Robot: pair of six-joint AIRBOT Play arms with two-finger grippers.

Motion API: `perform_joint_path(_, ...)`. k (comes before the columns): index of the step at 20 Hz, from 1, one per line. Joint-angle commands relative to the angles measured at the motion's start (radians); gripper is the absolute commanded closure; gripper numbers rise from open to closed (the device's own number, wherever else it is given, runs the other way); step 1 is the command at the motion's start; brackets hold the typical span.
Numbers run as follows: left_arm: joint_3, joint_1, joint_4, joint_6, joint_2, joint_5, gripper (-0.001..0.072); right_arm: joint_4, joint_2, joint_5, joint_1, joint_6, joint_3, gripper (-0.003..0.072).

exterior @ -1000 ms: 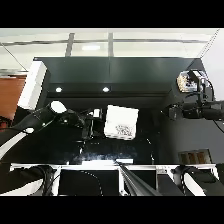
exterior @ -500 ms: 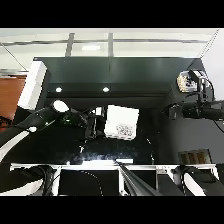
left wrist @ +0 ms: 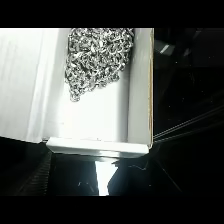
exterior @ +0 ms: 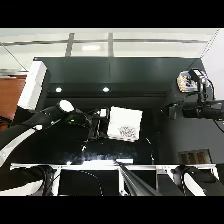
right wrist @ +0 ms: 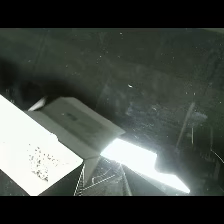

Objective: Fold the box and place the chain.

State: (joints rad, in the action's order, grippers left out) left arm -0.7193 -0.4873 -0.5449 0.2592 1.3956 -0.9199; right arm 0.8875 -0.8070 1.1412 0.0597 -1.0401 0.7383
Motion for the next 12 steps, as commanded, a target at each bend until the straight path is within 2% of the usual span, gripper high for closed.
perform_joint_path(1, -0.003, -0.021, -0.02, 0.0, 0.008, -0.008, 0.0001, 0.0, 0.0, 0.0, 0.0, 0.0, 0.001, 0.0398)
perform_joint_path(12, -0.004, -0.031, -0.031, -0.005, 0.018, -0.006, 0.0001, 0.0, 0.0, 0.001, 0.0, 0.0, 0.001, 0.0398)
